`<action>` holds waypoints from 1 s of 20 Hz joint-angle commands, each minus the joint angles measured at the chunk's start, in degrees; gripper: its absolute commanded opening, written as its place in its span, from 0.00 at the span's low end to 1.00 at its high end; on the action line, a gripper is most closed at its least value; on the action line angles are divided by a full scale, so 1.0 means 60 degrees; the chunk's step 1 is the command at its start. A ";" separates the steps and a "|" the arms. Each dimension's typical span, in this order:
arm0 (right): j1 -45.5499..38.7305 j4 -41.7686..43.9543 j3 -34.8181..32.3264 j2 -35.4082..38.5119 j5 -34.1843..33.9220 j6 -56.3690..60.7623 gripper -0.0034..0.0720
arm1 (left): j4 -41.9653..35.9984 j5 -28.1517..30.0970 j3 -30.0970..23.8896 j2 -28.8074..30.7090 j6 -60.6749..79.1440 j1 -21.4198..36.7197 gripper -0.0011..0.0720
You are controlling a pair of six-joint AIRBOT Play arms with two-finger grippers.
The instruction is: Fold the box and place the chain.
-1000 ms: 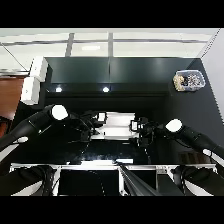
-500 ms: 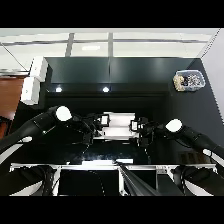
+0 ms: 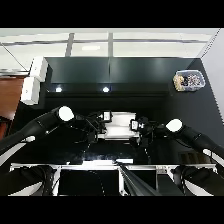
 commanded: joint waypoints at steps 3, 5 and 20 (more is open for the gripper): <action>0.0004 -0.0004 0.0004 -0.0004 0.0007 -0.0007 0.62 | -0.0208 0.0157 0.0000 -0.0069 -0.0004 -0.0164 0.20; 0.0004 -0.0004 0.0004 -0.0004 0.0007 -0.0007 0.62 | -0.0259 0.0164 0.0000 -0.0073 -0.0022 -0.0164 0.28; 0.0004 0.0000 0.0004 -0.0004 0.0007 -0.0004 0.62 | 0.0197 -0.0237 0.0069 0.0699 -0.2131 0.0270 0.05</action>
